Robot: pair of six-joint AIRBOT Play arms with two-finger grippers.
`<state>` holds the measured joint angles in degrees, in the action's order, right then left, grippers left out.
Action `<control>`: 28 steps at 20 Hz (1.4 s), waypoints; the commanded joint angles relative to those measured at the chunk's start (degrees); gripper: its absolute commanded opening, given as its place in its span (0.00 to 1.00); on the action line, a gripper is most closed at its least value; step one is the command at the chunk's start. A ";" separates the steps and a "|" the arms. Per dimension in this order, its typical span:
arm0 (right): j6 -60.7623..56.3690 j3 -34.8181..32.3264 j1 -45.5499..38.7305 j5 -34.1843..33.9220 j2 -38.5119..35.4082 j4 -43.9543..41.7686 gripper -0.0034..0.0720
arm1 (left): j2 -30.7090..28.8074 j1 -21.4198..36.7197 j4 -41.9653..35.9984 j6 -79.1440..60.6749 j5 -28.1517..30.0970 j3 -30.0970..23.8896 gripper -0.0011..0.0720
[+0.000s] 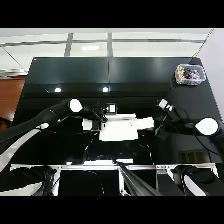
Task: Fold the box and place the chain.
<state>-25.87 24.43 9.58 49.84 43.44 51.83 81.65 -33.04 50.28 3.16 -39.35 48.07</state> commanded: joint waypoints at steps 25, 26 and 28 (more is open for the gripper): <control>34.75 -2.29 16.35 -10.21 13.66 -9.70 0.98 | 0.42 -0.07 0.00 -0.20 -1.38 -0.02 0.05; 34.69 -2.29 16.20 -10.19 13.66 -9.11 0.98 | 0.42 -0.07 0.02 -0.20 -1.38 -0.02 0.05; 33.94 -2.29 15.45 -9.99 13.62 -7.06 0.98 | 0.42 -0.07 0.02 -0.20 -1.40 -0.02 0.05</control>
<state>8.16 22.06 25.21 40.66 56.86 42.98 82.04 -33.10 50.46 2.83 -41.12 48.05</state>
